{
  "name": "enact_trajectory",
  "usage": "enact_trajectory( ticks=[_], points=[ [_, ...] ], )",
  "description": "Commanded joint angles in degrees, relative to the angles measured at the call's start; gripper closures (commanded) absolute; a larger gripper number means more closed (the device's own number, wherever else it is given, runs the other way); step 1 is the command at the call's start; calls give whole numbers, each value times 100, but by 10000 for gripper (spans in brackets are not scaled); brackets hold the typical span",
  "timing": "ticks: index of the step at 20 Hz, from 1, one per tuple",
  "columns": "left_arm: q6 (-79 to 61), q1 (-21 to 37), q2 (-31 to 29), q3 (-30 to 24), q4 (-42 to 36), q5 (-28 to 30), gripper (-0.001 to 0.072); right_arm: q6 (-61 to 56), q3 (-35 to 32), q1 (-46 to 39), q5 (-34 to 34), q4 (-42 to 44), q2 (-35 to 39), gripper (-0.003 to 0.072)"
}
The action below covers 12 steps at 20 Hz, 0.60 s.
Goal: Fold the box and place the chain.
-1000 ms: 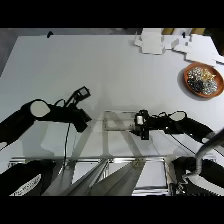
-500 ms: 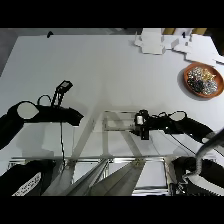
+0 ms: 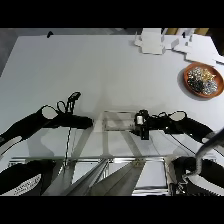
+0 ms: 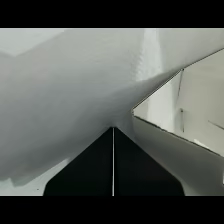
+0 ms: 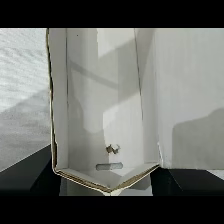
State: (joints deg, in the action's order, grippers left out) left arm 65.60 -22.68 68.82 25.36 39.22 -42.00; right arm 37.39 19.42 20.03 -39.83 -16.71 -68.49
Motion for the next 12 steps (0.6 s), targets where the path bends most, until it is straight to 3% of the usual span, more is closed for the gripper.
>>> enact_trajectory(
  ticks=[1,8,12],
  points=[
    [-4,-330,238,-24,-367,267,701,-2,4,0,-4,0,4,306],
    [-111,-350,-555,57,-765,35,701,-2,4,0,-2,0,4,306],
    [-107,-448,-616,76,-887,-92,700,0,4,2,-4,0,15,306]
  ],
)
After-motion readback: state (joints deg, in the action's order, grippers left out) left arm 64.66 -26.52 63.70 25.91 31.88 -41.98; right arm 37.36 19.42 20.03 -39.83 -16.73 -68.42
